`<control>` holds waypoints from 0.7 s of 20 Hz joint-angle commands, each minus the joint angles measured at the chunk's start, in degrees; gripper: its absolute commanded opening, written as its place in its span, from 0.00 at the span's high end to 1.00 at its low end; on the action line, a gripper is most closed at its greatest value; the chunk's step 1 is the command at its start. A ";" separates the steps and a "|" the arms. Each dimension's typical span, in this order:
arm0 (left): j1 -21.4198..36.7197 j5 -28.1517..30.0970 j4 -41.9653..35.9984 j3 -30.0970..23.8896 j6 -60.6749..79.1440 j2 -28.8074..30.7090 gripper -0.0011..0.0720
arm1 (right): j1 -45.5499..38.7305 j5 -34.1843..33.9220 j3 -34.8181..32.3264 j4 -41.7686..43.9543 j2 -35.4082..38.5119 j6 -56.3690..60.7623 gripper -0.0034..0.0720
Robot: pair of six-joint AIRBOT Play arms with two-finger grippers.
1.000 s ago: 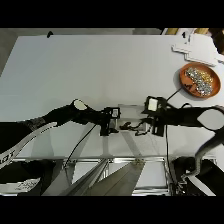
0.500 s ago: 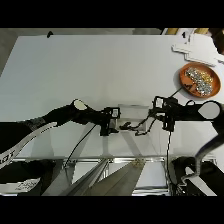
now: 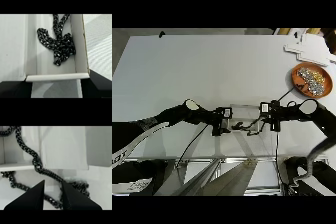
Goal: Fold the box and place the chain.
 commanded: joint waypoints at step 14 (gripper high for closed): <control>0.00 0.02 0.02 0.02 0.00 0.02 0.75 | -3.58 -7.72 -0.07 -0.07 13.92 12.94 0.93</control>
